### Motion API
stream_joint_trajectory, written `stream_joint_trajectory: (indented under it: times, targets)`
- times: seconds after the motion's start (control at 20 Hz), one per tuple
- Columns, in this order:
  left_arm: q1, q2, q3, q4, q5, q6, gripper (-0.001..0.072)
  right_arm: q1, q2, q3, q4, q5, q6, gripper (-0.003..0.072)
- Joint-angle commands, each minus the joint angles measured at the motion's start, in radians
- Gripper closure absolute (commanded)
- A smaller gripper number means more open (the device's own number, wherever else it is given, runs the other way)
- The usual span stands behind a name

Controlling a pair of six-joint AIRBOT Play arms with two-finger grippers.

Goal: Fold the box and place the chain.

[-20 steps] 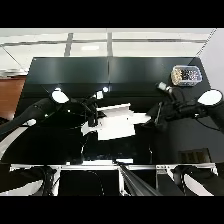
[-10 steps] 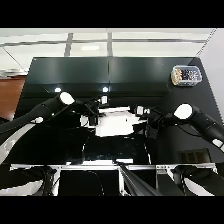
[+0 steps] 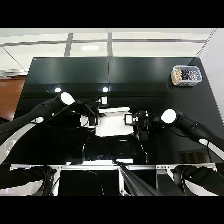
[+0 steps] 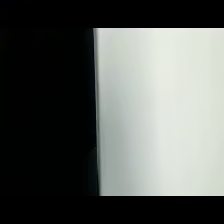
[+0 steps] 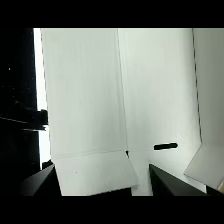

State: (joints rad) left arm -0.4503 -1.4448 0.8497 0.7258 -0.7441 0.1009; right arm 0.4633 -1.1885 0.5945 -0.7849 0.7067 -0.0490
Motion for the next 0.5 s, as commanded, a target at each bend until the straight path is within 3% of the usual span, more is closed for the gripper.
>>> stream_joint_trajectory:
  times: [0.0,0.45]
  targets:
    - [-0.001,0.000,0.000,-0.002,0.000,0.000,0.0683,0.019,-0.005,0.007,0.026,-0.032,-0.024,0.0025]
    - [-0.001,0.000,0.001,-0.005,-0.002,-0.004,0.0683,-0.051,0.027,0.080,0.104,-0.039,-0.108,0.0024]
